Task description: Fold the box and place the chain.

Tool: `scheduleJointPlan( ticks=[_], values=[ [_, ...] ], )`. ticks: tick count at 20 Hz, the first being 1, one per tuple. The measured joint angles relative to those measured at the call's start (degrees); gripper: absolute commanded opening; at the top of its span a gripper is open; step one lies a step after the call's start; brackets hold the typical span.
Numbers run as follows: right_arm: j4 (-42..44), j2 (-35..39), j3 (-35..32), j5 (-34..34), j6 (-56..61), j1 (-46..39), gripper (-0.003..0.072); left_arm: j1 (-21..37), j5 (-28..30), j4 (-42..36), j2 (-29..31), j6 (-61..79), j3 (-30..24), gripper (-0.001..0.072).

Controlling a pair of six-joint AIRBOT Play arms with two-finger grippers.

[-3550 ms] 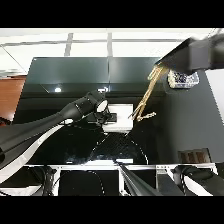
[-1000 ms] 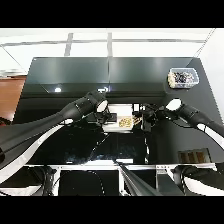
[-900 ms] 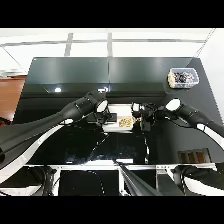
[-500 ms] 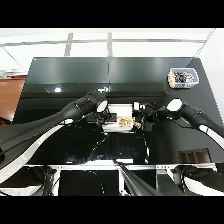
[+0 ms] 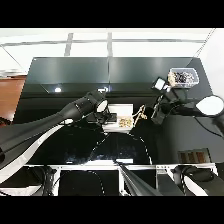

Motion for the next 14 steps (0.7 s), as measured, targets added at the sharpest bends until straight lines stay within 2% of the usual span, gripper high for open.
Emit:
scheduleJointPlan(
  ticks=[6, 10, 14],
  values=[
    [8.28, 4.04, 14.43, 7.02, 9.49, -0.17, 0.0007, 0.0, 0.0, 0.0, 0.0, -0.02, 0.0, 0.003],
    [16.85, 4.57, 22.36, 6.73, 12.87, -0.17, 0.0007, 0.0, -0.02, 0.0, 0.0, -0.02, 0.0, 0.003],
    [25.24, 4.57, 25.46, 4.79, 13.97, -0.17, 0.0007, 0.0, -0.02, 0.0, 0.0, -0.02, 0.0, 0.003]
  ],
)
